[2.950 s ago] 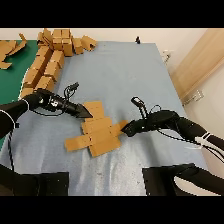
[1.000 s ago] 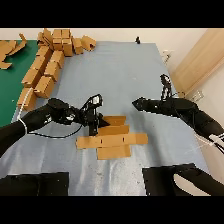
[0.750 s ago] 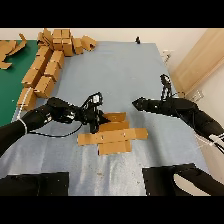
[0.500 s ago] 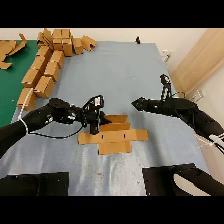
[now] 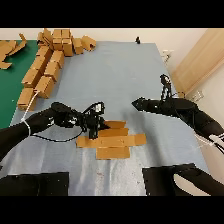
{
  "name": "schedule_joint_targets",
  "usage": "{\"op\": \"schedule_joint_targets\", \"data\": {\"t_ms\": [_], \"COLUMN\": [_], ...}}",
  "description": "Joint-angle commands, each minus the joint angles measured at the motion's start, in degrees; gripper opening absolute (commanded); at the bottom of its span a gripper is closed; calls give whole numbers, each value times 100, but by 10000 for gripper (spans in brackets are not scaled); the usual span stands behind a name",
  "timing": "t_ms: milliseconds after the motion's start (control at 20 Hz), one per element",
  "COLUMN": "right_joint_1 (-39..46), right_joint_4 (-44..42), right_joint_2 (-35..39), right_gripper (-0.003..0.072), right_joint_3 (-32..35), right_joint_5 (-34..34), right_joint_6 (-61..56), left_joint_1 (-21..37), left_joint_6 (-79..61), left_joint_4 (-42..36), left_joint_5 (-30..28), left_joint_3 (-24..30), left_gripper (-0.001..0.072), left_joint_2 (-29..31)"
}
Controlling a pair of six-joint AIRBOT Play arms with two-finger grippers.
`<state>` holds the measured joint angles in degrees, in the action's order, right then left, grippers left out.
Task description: Fold the box.
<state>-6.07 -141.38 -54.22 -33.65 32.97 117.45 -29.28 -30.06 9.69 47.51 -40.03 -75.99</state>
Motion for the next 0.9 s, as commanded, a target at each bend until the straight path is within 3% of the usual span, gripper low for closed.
{"op": "schedule_joint_targets", "data": {"t_ms": [0,450,850], "right_joint_1": [-2,-2,-2], "right_joint_4": [2,7,17], "right_joint_2": [2,2,2], "right_gripper": [354,354,354], "right_joint_3": [-7,-7,-7], "right_joint_5": [-2,-4,-2], "right_joint_6": [0,2,2], "left_joint_1": [-4,-4,7], "left_joint_6": [11,461,457], "left_joint_4": [61,173,190], "left_joint_5": [4,413,227], "left_joint_3": [162,236,227], "left_gripper": [12,12,12], "left_joint_2": [-22,-20,4]}}
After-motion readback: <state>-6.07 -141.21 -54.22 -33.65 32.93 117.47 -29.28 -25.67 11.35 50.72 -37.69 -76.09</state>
